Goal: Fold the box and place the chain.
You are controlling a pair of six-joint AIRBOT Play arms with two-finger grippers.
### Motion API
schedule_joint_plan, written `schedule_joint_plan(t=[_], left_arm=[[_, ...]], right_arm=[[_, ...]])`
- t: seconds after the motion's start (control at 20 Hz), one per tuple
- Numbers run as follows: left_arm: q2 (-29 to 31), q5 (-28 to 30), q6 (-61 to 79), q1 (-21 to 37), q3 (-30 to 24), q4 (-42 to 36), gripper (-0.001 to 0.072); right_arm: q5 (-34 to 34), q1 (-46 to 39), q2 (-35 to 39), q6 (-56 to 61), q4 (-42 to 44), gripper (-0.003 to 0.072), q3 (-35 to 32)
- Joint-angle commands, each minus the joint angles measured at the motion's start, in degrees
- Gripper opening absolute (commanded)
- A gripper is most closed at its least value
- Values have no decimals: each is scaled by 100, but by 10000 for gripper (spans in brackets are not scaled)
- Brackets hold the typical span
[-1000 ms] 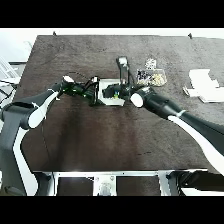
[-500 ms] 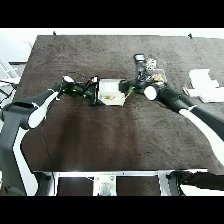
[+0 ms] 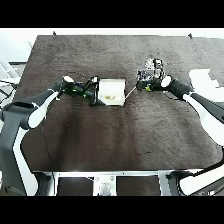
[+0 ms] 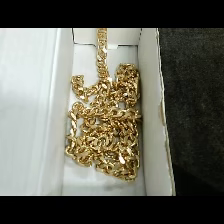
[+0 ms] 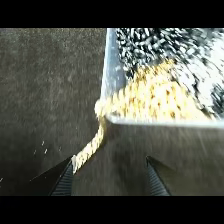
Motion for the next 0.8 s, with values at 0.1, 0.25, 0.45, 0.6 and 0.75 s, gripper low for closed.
schedule_joint_plan(t=[0.1, 0.25, 0.45, 0.6, 0.75], left_arm=[[2, 2, 2, 2, 2, 0, 339], [2, 4, 2, 2, 2, 0, 339], [2, 0, 2, 2, 2, 2, 339], [2, 0, 2, 2, 2, 0, 339], [2, 2, 2, 2, 2, 0, 339]], right_arm=[[109, -59, -837, -1266, 1248, 455, 817], [109, -59, -885, -1449, 1451, 157, 911], [442, -59, -492, -1541, 1447, 5, 901], [678, 28, 573, -1521, 1327, 3, 817], [675, 426, 1989, -863, 122, 2, 844]])
